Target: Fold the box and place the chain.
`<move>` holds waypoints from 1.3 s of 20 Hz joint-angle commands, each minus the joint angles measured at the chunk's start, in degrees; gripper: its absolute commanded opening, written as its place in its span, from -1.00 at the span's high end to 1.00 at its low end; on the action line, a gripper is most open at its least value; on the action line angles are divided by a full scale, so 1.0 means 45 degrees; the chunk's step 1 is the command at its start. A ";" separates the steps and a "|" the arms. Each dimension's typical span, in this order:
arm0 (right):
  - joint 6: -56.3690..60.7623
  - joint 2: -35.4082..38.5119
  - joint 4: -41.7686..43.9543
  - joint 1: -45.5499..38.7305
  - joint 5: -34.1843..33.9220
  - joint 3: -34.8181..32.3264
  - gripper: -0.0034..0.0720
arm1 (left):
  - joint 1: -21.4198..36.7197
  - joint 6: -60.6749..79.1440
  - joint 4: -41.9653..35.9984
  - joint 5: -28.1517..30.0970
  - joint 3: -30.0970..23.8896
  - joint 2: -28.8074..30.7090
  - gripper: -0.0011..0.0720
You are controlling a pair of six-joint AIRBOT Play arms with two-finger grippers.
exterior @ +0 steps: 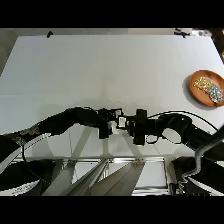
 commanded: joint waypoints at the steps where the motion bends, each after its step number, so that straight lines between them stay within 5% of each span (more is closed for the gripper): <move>1: 0.0185 0.0019 -0.0257 0.0005 -0.0126 0.0243 0.14 | 0.0000 0.0034 0.0019 0.0005 0.0000 0.0000 0.59; 15: 0.1904 -0.0316 -0.1865 -0.0010 -0.1200 0.0510 0.20 | 0.0000 0.0034 0.0019 0.0005 0.0000 0.0000 0.59; 26: 0.1904 -0.0476 -0.1855 0.0724 -0.0078 0.0471 0.20 | 0.0000 0.0034 0.0019 0.0005 0.0000 0.0000 0.59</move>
